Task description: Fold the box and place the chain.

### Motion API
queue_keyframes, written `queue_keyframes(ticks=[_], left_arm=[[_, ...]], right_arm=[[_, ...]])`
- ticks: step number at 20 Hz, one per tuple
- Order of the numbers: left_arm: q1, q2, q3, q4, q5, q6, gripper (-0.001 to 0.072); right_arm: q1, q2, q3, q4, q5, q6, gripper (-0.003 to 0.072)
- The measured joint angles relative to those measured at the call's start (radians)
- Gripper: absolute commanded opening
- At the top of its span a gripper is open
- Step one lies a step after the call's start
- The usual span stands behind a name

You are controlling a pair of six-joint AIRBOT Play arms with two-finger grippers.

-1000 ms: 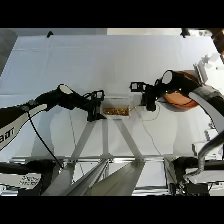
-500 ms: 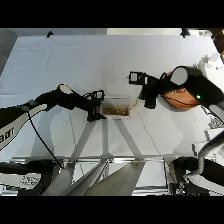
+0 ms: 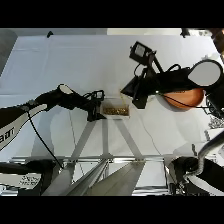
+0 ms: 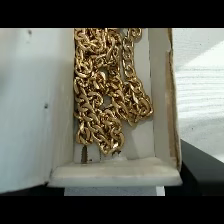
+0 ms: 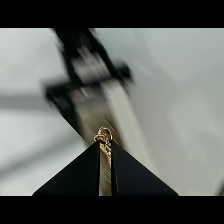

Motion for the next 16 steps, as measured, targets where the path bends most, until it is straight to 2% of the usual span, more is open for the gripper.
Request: queue_keyframes(ticks=[7, 16], left_arm=[[0.0, 0.0, 0.0, 0.0, 0.0, 0.0, 0.0404], [0.0, 0.0, 0.0, 0.0, 0.0, 0.0, 0.0404]], right_arm=[[0.006, 0.005, 0.012, 0.324, -0.062, -0.032, 0.0015], [0.005, 0.005, 0.013, 0.712, -0.125, -0.303, 0.0015]])
